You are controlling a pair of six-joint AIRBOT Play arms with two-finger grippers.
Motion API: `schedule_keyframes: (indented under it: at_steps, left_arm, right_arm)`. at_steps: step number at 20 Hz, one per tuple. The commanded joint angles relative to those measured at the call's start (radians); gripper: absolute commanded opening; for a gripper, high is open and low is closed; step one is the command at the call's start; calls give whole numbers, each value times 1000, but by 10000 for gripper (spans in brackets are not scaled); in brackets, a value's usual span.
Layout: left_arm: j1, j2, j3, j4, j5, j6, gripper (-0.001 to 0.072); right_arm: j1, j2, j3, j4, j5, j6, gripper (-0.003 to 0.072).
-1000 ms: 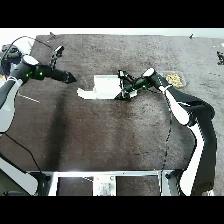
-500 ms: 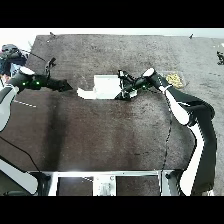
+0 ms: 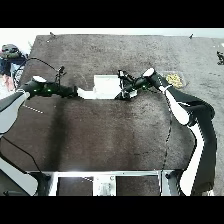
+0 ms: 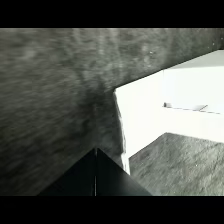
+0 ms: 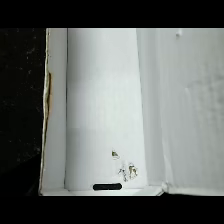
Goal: Fold the box and place the chain.
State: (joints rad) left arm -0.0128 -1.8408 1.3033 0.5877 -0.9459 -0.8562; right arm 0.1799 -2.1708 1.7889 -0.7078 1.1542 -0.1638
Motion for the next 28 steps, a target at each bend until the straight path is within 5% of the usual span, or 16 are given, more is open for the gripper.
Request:
schedule_keyframes:
  at_steps: [1, 11, 13, 20, 28]
  left_arm:
    - [-51, -4, -6, -39, 51, 0, 9]
    - [-69, -23, 37, -192, 0, 57, 13]
    - [-69, -23, 41, -234, -31, 82, 350]
    - [-98, -23, 66, -266, -61, 67, 359]
    - [-188, -23, 212, 62, -58, -275, 359]
  right_arm:
    - [0, 0, 0, 0, -2, 0, 378]
    - [0, 0, 0, 0, -2, 0, 378]
    - [0, 0, 0, 0, -2, 0, 378]
    - [0, 0, 0, 0, -2, 0, 378]
    - [0, 0, 0, 0, -2, 0, 378]
